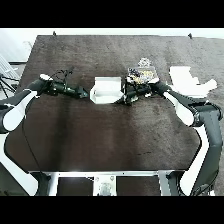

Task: Fold the box and place the chain.

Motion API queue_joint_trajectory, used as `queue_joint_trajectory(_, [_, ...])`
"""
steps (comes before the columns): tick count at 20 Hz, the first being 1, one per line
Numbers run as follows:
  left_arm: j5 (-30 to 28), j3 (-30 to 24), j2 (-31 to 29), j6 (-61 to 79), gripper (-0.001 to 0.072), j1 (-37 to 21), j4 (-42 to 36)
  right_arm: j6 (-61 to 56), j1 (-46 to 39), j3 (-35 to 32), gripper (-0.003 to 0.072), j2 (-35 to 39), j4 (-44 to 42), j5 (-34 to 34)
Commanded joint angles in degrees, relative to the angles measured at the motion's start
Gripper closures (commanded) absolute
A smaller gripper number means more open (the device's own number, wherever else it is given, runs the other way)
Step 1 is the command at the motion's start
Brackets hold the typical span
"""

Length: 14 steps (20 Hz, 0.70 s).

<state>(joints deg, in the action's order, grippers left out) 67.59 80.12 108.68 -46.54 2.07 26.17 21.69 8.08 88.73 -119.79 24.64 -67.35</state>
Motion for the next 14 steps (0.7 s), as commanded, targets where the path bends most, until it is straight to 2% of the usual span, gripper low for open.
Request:
queue_joint_trajectory(1, [1.4,0.3,-0.2,2.1,0.0516,-0.2,-3.5,0.0,0.0,0.0,0.0180,0.0,0.0,0.0])
queue_joint_trajectory(2, [1.7,0.6,-0.2,2.1,0.0432,-0.2,-3.9,0.0,0.0,0.0,0.0180,0.0,0.0,0.0])
queue_joint_trajectory(3, [2.1,1.1,-0.3,2.1,0.0393,-0.1,-4.0,0.0,0.0,0.0,0.0180,0.0,0.0,0.0])
queue_joint_trajectory(9, [2.3,2.4,-0.6,2.0,0.0393,1.7,-4.0,0.0,0.0,0.0,0.0180,0.0,0.0,0.0])
queue_joint_trajectory(14, [3.4,5.2,-0.6,-5.3,0.0393,3.0,-0.9,0.0,0.0,0.0,0.0180,0.0,0.0,0.0])
